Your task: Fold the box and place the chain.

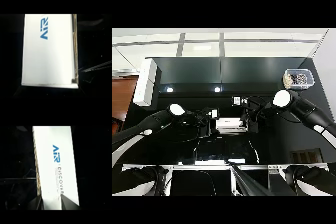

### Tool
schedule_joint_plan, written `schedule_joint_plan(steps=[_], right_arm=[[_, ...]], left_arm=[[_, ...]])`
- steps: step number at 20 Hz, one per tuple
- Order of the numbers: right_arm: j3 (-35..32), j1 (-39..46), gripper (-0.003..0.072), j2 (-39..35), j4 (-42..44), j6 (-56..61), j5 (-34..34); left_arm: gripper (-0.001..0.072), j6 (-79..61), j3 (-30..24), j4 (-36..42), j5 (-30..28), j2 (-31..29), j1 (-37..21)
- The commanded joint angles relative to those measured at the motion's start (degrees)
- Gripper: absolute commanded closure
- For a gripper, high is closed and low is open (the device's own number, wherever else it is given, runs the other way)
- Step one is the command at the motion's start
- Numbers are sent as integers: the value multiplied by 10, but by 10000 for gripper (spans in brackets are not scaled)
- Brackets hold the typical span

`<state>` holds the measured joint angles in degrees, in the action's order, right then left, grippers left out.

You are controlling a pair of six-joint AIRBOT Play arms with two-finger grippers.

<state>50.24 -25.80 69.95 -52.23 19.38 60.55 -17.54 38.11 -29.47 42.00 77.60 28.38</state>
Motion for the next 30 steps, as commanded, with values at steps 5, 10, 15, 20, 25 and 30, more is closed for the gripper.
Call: schedule_joint_plan(steps=[5,10,15,20,25,30], right_arm=[[0,-4,357,2,-3,5,-2],[0,-19,358,16,-2,6,-11],[0,-19,356,16,-3,5,-7],[1,-19,356,9,-22,38,2],[1,-6,357,-39,-22,105,2],[-2,52,359,-62,-20,282,80]], left_arm=[[313,0,0,0,0,0,0],[313,0,0,0,0,0,0],[313,0,0,0,0,0,0],[313,0,0,0,0,0,0],[313,0,0,0,4,0,0],[313,0,0,0,5,0,0]])
